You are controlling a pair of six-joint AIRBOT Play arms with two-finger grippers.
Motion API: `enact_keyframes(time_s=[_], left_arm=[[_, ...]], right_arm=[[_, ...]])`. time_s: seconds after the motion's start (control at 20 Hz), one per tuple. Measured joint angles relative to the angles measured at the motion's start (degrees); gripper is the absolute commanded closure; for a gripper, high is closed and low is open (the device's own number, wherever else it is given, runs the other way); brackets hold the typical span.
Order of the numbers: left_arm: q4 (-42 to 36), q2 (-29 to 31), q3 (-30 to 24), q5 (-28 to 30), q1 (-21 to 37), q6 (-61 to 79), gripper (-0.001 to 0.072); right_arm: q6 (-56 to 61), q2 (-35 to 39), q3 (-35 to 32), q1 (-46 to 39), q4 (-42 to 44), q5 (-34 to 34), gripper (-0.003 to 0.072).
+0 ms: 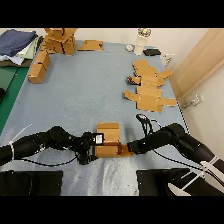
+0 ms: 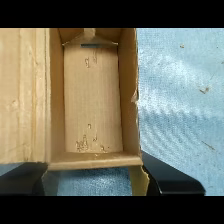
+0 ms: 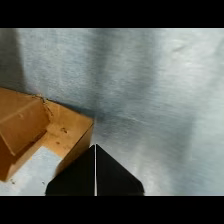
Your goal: Fold the box.
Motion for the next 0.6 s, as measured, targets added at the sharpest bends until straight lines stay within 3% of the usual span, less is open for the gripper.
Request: enact_keyframes(time_s=[0.35,0.45,0.55,0.6], left_arm=[[0.00,0.00,0.02,0.00,0.00,-0.02,0.0246],[0.00,0.00,0.02,0.00,0.00,-0.02,0.0246],[0.00,0.00,0.00,-0.02,0.00,-0.04,0.0247],[0.00,0.00,0.00,-0.02,0.00,-0.04,0.0246]], right_arm=[[-5.40,-2.03,5.07,0.74,9.01,1.75,0.0680],[-5.81,-2.03,6.19,0.90,9.68,1.60,0.0538],[-6.08,-2.03,6.75,0.94,9.51,1.27,0.0507],[-6.21,-2.03,6.95,0.96,9.53,1.18,0.0431]])
